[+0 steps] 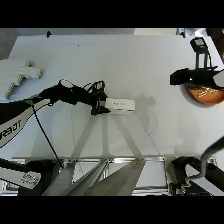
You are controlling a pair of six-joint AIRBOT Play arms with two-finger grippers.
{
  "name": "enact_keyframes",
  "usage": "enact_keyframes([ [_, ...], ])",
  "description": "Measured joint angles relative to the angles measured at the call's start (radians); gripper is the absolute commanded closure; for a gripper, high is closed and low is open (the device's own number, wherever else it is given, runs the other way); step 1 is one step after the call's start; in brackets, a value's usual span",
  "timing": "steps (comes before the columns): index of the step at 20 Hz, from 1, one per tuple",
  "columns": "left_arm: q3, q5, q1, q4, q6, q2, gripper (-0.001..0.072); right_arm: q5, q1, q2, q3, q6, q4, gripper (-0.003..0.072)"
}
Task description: Fold the box and place the chain.
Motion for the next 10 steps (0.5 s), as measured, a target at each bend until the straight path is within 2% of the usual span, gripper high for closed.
enact_keyframes([
  [10, 0.000, 0.000, 0.000, 0.000, 0.000, 0.000, 0.0254, -0.001, -0.005, 0.000, 0.000, 0.014, -0.017, 0.0675],
])
